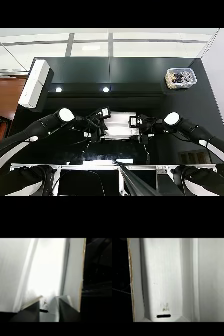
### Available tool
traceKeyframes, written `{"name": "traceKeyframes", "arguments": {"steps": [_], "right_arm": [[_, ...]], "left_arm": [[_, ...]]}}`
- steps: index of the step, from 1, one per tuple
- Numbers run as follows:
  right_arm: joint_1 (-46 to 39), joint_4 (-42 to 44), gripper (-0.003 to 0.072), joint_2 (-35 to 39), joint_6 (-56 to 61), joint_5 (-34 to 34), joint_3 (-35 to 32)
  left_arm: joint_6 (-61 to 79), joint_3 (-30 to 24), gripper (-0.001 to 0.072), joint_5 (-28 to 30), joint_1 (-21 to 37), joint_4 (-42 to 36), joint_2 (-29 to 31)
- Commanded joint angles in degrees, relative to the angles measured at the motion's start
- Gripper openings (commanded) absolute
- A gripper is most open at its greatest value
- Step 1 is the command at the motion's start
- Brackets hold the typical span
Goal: Fold the box and place the chain.
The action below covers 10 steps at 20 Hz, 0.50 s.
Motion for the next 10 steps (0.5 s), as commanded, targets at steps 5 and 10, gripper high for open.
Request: {"name": "traceKeyframes", "arguments": {"steps": [5,10], "right_arm": [[0.1,0.0,0.0192,0.0,0.0,0.0,0.0],[0.1,0.0,0.0192,0.0,0.0,0.0,0.0]], "left_arm": [[-3.5,0.1,0.0028,-6.1,2.0,2.0,2.1],[-37.3,0.1,0.0028,-13.1,12.2,26.5,14.2]]}}
